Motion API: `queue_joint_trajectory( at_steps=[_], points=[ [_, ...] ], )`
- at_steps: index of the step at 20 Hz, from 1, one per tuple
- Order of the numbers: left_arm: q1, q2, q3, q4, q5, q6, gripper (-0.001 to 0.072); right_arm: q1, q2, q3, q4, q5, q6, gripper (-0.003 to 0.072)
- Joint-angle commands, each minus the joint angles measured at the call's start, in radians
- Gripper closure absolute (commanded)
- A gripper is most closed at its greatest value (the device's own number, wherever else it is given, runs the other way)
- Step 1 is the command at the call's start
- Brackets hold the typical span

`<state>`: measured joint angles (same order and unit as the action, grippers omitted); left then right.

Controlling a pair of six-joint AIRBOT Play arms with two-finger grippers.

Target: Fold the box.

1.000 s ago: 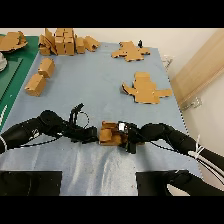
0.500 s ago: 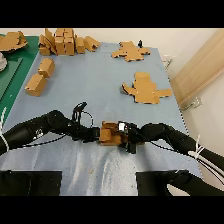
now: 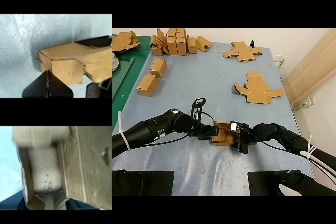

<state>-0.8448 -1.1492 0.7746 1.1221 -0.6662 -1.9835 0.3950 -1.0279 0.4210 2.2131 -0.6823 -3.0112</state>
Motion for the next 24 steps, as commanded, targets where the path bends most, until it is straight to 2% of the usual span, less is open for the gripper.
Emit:
queue_joint_trajectory(
  at_steps=[1,15,23,24],
  points=[
    [-0.022,-0.008,0.047,0.032,-0.051,-0.033,0.0703,0.0,0.001,0.0,0.0,0.0,0.0,0.0191],
    [-0.019,-0.008,0.054,0.027,-0.116,-0.03,0.0697,0.0,0.001,-0.001,0.0,0.0,0.0,0.0191],
    [-0.019,-0.008,0.104,0.069,-0.15,-0.03,0.0695,0.0,0.001,0.0,0.0,0.0,0.0,0.0191],
    [-0.019,-0.008,0.104,0.069,-0.15,-0.03,0.0643,0.0,0.001,0.0,0.0,0.0,0.0,0.0191]
  ],
)
